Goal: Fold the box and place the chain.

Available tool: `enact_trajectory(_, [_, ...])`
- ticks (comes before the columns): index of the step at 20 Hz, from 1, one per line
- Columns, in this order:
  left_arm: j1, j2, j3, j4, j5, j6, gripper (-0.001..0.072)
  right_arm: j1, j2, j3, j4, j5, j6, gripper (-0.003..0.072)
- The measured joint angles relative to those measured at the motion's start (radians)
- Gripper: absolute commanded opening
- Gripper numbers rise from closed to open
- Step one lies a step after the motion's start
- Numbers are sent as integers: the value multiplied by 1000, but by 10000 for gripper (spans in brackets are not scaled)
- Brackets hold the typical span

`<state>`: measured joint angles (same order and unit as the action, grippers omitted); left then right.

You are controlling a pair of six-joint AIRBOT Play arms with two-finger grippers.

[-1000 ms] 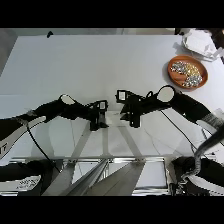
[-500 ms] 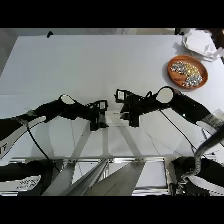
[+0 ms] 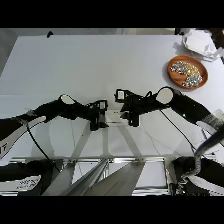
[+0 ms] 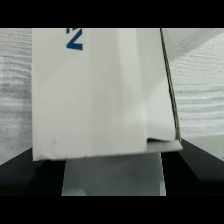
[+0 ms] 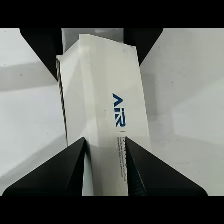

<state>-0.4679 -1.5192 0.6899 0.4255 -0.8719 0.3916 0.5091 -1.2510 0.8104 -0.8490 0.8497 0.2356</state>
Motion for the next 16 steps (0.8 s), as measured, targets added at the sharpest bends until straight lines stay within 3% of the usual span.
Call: enact_trajectory(16, [0,0,0,2,0,2,336,0,16,-1,-12,20,0,238])
